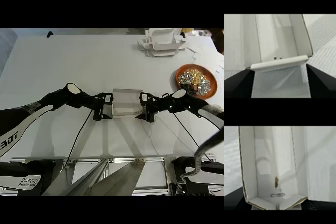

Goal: Fold the box and place the chain.

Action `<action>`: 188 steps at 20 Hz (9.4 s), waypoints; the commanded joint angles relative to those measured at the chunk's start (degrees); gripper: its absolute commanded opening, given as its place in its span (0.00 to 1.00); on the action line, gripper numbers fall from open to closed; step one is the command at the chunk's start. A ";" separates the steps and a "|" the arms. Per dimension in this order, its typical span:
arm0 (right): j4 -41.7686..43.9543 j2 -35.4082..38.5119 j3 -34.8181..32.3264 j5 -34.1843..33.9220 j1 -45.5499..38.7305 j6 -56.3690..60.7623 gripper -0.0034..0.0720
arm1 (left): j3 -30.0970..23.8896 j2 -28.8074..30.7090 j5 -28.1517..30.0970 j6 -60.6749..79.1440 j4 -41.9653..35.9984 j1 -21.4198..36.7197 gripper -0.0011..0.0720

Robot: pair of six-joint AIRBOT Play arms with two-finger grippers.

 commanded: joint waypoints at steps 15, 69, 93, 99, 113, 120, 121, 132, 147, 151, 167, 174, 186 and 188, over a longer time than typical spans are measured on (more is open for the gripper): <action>0.02 0.04 -0.02 0.02 -0.04 0.04 0.62 | -0.02 -2.23 1.22 -2.32 -3.98 -1.27 0.98; -5.03 2.43 -0.02 -0.24 -0.09 8.26 0.96 | -0.02 -2.64 2.38 -1.95 -6.25 -1.49 0.03; 5.97 24.61 -0.04 -1.84 -0.02 31.56 0.07 | -0.02 -2.64 2.38 -1.95 -6.25 -1.49 0.03; 27.74 11.80 -0.04 -14.21 -0.04 30.58 0.07 | -0.02 -2.64 2.38 -1.95 -6.25 -1.49 0.03; 24.33 9.05 -0.02 -12.90 -1.38 44.41 0.07 | -0.02 -2.64 2.38 -1.95 -6.25 -1.49 0.03; 7.58 26.10 -0.02 3.54 -12.28 52.28 0.07 | -0.02 -2.64 2.38 -1.95 -6.25 -1.49 0.03; 0.00 28.46 -0.02 5.20 -12.41 49.22 0.07 | -0.02 -2.64 2.36 -1.95 -6.25 -1.49 0.03; -19.50 21.27 -0.55 -3.41 5.53 18.91 0.45 | -0.02 -2.64 2.01 -1.95 -6.25 -1.46 0.03; -11.89 14.88 -1.42 -2.73 0.09 6.40 0.30 | -0.02 -2.64 1.97 -1.95 -6.25 -1.49 0.03; -8.26 14.88 -3.76 -2.86 0.09 4.76 0.27 | -0.02 -2.64 1.97 -1.95 -6.25 -1.49 0.03; -2.86 14.91 -5.07 -5.49 0.81 -0.04 0.24 | -0.02 -2.64 1.99 -1.95 -6.25 -1.49 0.03; -2.23 13.29 -5.09 -6.38 5.09 -0.20 0.10 | -0.02 -2.64 1.99 -1.95 -6.25 -1.49 0.03; 6.43 11.58 -5.07 -8.70 5.44 -3.13 0.63 | -0.02 -2.64 1.97 -1.95 -6.25 -1.49 0.03; 5.77 11.91 -5.09 -7.43 5.35 -1.99 0.63 | -0.02 -2.64 1.99 -1.95 -6.25 -1.46 0.03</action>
